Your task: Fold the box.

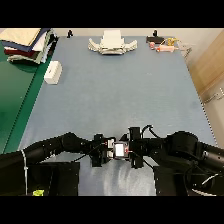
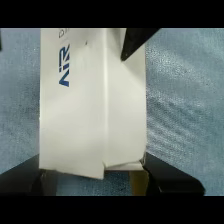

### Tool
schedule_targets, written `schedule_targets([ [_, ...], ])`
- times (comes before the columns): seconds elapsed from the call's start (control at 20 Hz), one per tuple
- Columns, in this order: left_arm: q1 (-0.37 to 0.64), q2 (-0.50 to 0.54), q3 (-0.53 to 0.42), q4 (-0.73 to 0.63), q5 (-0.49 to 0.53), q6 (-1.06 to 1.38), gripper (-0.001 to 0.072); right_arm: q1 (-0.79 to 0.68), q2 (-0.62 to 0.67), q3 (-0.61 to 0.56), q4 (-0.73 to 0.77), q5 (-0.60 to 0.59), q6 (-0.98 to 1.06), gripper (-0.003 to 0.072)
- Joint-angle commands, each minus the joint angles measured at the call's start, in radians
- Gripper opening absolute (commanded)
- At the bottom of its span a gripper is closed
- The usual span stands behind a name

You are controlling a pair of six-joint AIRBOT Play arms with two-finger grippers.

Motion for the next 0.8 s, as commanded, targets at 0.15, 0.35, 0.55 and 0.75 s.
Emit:
schedule_targets([
  [0.15, 0.000, 0.000, 0.000, 0.001, 0.001, 0.000, 0.0462, 0.000, -0.022, 0.001, 0.007, -0.002, 0.000, 0.0402],
  [0.35, 0.000, 0.000, 0.000, 0.000, 0.000, 0.000, 0.0462, 0.000, -0.063, 0.001, 0.044, -0.014, 0.000, 0.0281],
  [0.55, 0.000, 0.000, 0.000, 0.000, 0.001, 0.000, 0.0462, 0.000, -0.073, 0.001, 0.079, -0.031, 0.000, 0.0282],
  [0.75, 0.000, 0.000, 0.000, 0.000, 0.000, 0.000, 0.0462, 0.000, -0.073, 0.001, 0.133, -0.050, 0.000, 0.0282],
])
